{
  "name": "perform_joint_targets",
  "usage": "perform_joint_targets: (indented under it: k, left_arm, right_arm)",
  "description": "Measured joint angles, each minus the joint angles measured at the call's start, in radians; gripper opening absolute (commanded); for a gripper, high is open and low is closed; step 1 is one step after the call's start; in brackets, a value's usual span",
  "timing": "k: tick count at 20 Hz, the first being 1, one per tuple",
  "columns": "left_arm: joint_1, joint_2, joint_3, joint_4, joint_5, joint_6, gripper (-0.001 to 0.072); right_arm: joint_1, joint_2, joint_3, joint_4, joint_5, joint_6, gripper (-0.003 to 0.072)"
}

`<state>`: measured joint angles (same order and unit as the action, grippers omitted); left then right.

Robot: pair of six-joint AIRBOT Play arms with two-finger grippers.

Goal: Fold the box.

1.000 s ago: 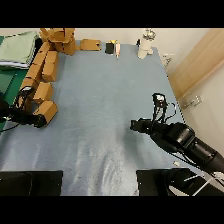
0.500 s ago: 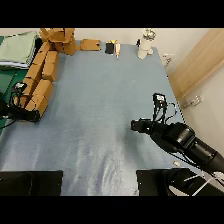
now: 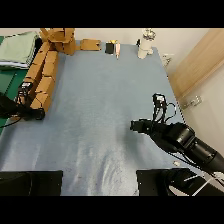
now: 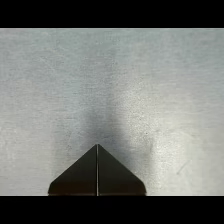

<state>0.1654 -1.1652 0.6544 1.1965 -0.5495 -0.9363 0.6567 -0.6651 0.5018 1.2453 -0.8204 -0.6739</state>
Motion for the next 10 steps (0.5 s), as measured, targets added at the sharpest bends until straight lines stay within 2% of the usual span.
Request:
perform_joint_targets:
  k: [3, 6, 10]
  left_arm:
    - [0.005, -0.003, 0.000, 0.003, 0.001, -0.003, 0.0695]
    - [0.013, -0.004, 0.006, 0.011, -0.039, -0.006, 0.0695]
    - [0.017, 0.004, 0.053, 0.019, -0.185, -0.007, 0.0694]
  right_arm:
    - [0.000, 0.000, 0.000, 0.007, 0.000, 0.000, 0.0004]
    - [0.000, 0.000, 0.000, 0.014, 0.000, 0.000, 0.0004]
    - [0.000, 0.000, 0.000, 0.024, -0.002, 0.000, 0.0004]
